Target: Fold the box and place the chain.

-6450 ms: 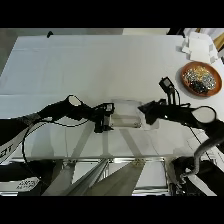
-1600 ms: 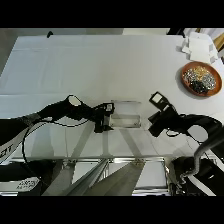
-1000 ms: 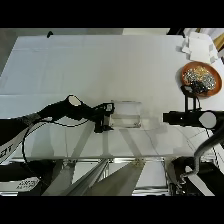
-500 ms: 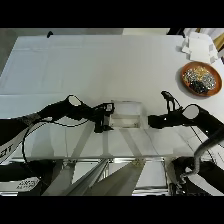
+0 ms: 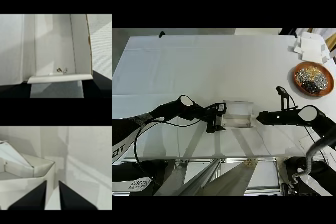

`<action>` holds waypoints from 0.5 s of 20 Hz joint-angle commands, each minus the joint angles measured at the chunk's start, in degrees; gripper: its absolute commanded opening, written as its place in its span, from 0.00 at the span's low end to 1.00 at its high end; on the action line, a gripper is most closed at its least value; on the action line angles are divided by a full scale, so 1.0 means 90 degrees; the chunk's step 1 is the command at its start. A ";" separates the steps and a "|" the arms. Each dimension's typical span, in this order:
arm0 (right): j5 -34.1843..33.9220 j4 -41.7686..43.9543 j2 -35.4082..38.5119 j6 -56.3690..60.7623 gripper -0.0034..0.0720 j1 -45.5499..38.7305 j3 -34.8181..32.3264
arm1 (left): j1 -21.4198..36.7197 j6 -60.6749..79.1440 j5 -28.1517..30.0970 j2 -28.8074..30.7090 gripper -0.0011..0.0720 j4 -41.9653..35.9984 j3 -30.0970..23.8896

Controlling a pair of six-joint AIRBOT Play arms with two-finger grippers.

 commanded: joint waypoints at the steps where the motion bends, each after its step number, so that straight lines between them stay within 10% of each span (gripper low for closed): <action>1: 0.0022 0.0194 0.0338 -0.0165 0.45 0.0007 0.0002 | 0.0007 0.0005 0.0002 0.0005 0.45 0.0000 -0.0002; 10: -0.0153 0.0085 0.0296 -0.0321 0.61 0.0641 0.0002 | 0.0007 0.0005 0.0000 0.0005 0.45 0.0000 -0.0002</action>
